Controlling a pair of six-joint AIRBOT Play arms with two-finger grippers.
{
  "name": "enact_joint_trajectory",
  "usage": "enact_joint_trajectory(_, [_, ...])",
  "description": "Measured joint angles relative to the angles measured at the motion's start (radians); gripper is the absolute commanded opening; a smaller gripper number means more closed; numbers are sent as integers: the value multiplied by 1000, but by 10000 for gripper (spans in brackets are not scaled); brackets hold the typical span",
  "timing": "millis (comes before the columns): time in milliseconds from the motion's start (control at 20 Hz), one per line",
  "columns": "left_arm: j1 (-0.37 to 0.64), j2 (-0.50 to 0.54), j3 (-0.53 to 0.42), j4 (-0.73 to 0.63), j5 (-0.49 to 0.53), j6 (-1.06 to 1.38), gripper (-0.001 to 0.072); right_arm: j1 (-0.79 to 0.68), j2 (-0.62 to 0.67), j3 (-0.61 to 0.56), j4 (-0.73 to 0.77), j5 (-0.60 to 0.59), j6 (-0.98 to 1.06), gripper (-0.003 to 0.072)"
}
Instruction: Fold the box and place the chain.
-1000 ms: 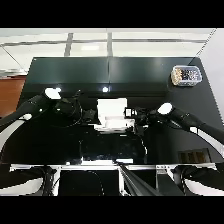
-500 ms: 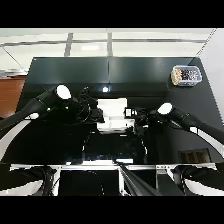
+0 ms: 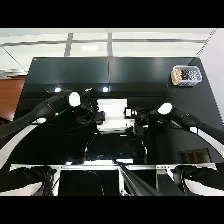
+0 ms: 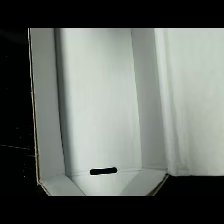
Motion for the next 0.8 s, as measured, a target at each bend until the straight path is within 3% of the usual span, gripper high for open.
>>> enact_joint_trajectory(400, [-132, -55, 95, 241, -63, -233, 458, 0, 0, 0, 0, 0, 0, 225])
enact_joint_trajectory(700, [-180, -88, 134, 317, -107, -387, 458, 0, 0, 0, 0, 0, 0, 225])
enact_joint_trajectory(750, [-182, -90, 137, 320, -111, -406, 425, 0, 0, 0, 0, 0, 0, 225])
enact_joint_trajectory(800, [-184, -91, 138, 323, -112, -421, 308, 0, 0, 0, 0, 0, 0, 225])
